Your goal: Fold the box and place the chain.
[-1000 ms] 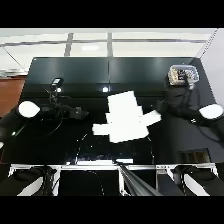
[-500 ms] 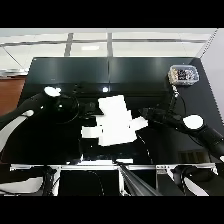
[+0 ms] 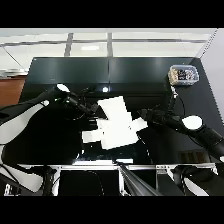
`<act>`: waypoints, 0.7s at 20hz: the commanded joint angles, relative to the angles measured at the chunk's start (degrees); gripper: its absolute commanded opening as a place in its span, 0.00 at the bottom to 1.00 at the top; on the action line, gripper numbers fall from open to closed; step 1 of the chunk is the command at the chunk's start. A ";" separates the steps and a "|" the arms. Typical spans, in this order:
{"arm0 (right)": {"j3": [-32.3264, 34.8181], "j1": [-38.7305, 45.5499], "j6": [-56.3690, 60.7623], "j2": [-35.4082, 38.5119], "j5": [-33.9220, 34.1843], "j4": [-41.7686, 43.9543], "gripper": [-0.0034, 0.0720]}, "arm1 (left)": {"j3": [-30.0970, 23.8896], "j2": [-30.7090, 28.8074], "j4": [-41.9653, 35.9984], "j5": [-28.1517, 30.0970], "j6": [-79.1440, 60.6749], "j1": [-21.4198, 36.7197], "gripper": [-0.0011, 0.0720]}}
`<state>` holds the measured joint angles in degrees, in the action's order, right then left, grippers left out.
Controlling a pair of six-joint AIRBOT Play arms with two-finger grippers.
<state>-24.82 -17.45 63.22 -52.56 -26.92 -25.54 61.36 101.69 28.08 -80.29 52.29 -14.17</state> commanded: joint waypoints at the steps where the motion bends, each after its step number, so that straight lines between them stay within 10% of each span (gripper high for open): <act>1: 0.02 -0.07 -0.07 0.02 -1.44 -0.50 0.07 | 5.44 4.13 4.17 -8.72 -2.47 -0.92 0.56; 6: 0.02 -0.04 -0.02 0.02 -2.51 -1.77 0.08 | 10.34 5.25 8.46 -9.79 -6.10 -3.15 0.05; 8: -0.37 0.61 -0.04 0.04 -3.43 -2.29 0.85 | 11.52 4.94 8.59 -9.97 -6.01 -3.02 0.05; 9: -1.22 1.95 -0.09 0.04 -5.75 -4.42 0.98 | 11.74 4.22 8.61 -9.94 -6.05 -2.82 0.05; 14: -9.90 8.85 -3.17 0.07 -22.16 -27.87 0.98 | 8.50 -7.91 10.49 -8.09 -12.22 -1.86 0.05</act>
<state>-30.70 -11.55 61.56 -52.53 -40.62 -40.16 71.61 100.01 37.58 -89.95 44.80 -16.34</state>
